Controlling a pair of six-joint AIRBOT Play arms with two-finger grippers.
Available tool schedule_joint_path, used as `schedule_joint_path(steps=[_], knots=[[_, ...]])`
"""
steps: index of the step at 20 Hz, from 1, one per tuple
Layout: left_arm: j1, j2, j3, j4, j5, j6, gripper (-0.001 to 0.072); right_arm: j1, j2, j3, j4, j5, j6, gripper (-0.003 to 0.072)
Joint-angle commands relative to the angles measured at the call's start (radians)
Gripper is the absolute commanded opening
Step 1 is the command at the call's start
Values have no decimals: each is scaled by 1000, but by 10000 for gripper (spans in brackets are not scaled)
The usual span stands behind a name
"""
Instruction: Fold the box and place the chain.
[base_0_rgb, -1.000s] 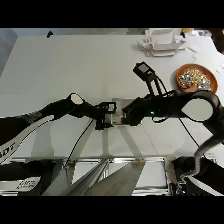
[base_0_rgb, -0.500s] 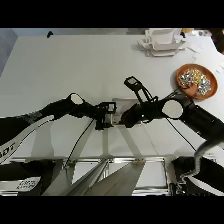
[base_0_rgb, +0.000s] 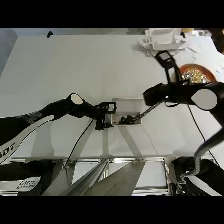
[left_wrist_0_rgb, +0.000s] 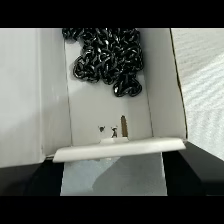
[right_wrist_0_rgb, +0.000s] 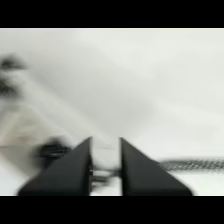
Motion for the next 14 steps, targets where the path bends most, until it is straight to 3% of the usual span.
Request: schedule_joint_path(steps=[1,3,5,6,14], knots=[[1,0,1,0,0,0,88,-155,-37,-17,-141,19,76,117],[1,0,1,0,0,0,88,-211,-95,-56,-140,19,76,143],[1,0,1,0,0,0,88,-224,-153,-100,-139,10,76,280],[1,0,1,0,0,0,88,-223,-180,-118,-137,-12,75,298],[1,0,1,0,0,0,88,-223,-303,-153,-132,-119,76,288]])
